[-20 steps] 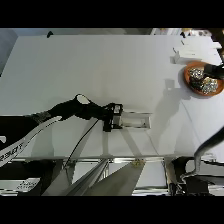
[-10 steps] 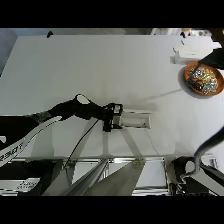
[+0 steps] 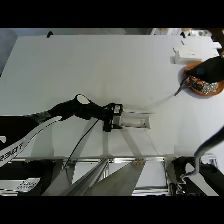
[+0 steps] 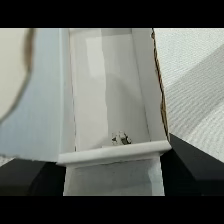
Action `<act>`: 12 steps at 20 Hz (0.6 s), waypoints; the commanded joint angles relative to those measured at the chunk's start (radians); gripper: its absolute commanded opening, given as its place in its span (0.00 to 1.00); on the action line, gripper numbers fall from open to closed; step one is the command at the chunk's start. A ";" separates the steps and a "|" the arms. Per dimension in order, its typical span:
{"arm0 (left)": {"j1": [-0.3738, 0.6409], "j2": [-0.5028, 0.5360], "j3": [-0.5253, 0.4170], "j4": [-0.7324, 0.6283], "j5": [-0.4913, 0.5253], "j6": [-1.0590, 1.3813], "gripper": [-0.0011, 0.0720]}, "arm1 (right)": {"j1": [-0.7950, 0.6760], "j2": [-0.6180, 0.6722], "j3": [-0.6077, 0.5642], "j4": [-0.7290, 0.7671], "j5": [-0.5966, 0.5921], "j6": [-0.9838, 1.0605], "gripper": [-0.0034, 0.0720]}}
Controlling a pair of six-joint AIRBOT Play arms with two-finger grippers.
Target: Fold the box and place the chain.
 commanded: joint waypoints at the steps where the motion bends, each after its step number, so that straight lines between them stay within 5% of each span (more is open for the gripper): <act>1: 0.001 0.000 0.001 0.000 0.000 0.000 0.27 | 0.072 0.065 -0.006 -0.071 0.040 0.018 0.07; 12: 0.001 0.000 0.000 0.000 -0.003 0.000 0.27 | 0.431 0.181 -0.194 -0.134 0.027 0.053 0.07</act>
